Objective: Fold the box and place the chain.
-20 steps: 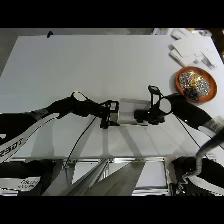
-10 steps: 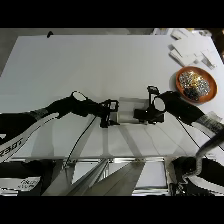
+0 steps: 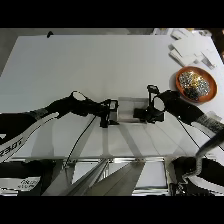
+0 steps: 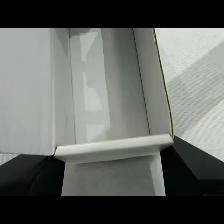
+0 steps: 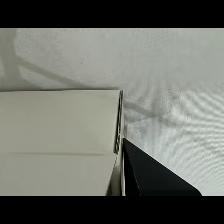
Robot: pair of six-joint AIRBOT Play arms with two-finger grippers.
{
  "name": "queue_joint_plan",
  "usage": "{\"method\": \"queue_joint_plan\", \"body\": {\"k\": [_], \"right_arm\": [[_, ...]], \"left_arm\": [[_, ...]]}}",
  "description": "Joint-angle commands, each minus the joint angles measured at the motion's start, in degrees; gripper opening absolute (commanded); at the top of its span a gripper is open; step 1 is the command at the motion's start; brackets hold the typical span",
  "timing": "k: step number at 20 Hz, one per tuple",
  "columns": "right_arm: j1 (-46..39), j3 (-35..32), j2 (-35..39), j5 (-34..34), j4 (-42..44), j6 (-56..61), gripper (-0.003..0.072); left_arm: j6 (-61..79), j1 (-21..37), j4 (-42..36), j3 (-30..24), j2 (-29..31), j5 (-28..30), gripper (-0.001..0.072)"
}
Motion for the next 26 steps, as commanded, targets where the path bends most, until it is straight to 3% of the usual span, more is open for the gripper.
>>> {"method": "queue_joint_plan", "body": {"k": [1, 7, 9, 12, 15, 21, 24, 26], "right_arm": [[0.1, 0.0, -0.1, 1.3, -1.9, -0.2, 0.0203], [0.1, 2.7, 0.0, 7.8, -9.1, -0.2, 0.0212], [0.1, 3.2, 0.0, 7.5, -9.2, -0.7, 0.0282], [0.2, 3.2, -0.1, 8.0, -9.3, -1.9, 0.028], [2.2, 3.1, -0.3, 7.7, -10.4, -1.5, 0.0223], [3.7, 0.3, -1.0, 7.0, -10.3, 1.4, 0.0217], [4.6, 0.1, -1.0, 3.6, -10.1, 1.4, 0.0037], [4.6, 0.1, -1.0, 3.0, -9.9, 1.4, 0.0018]], "left_arm": [[0.2, 0.0, 0.1, 0.0, 0.0, -0.2, 0.0085], [0.2, 0.0, 0.1, 0.0, 0.0, -0.2, 0.0085], [0.2, 0.0, 0.1, 0.0, 0.0, -0.2, 0.0085], [0.2, 0.0, 0.1, 0.0, 0.0, -0.2, 0.0085], [0.2, 0.0, 0.1, 0.0, 0.0, -0.2, 0.0085], [0.2, 0.0, 0.1, 0.0, 0.0, -0.2, 0.0085], [0.2, 0.0, 0.1, 0.0, 0.0, -0.2, 0.0085], [0.2, 0.0, 0.1, 0.0, 0.0, -0.2, 0.0085]]}}
